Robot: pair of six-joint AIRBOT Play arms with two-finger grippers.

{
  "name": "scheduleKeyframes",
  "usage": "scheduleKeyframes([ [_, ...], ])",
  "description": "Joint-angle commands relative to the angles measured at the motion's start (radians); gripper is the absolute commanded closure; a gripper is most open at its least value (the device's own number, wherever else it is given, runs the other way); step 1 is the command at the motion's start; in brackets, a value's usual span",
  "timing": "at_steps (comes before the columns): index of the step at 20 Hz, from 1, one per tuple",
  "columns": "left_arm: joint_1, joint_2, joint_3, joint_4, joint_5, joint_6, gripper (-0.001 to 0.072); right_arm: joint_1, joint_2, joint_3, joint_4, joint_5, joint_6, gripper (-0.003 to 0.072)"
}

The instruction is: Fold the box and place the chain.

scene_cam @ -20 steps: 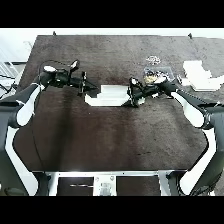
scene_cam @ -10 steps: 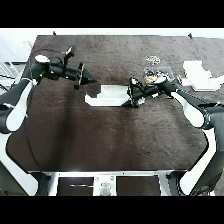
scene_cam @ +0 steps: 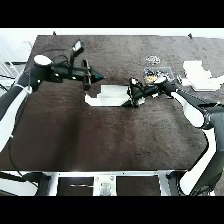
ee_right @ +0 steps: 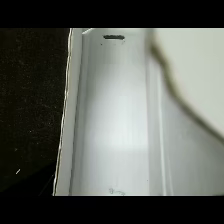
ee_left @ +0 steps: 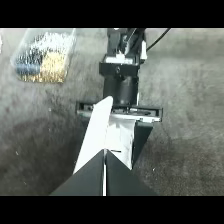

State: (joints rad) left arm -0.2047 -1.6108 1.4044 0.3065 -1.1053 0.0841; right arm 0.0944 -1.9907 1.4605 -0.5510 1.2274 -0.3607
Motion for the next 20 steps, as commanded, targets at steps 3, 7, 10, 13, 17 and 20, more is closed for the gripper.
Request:
scheduleKeyframes([
  [3, -0.092, 0.032, -0.169, 0.071, 0.176, 0.004, 0.0697, 0.0, 0.0, 0.0, 0.0, 0.001, 0.0, 0.0118],
  [7, -0.093, 0.008, -0.188, 0.129, 0.142, 0.014, 0.0696, 0.0, 0.0, 0.0, 0.0, 0.001, 0.0, 0.0118],
  [10, -0.095, -0.034, -0.181, 0.064, 0.174, 0.049, 0.0697, 0.0, 0.0, 0.0, 0.0, 0.001, 0.0, 0.0119],
  [13, -0.095, -0.094, -0.106, 0.059, 0.19, 0.046, 0.0697, 0.0, 0.0, 0.0, 0.0, 0.001, 0.0, 0.0118],
  [17, -0.075, -0.187, 0.05, 0.069, 0.212, 0.008, 0.0694, 0.0, 0.0, 0.0, 0.0, 0.001, 0.0, 0.0118],
  [20, -0.047, -0.24, 0.126, 0.068, 0.206, -0.033, 0.0694, 0.0, 0.0, 0.0, 0.0, 0.001, 0.0, 0.0118],
])
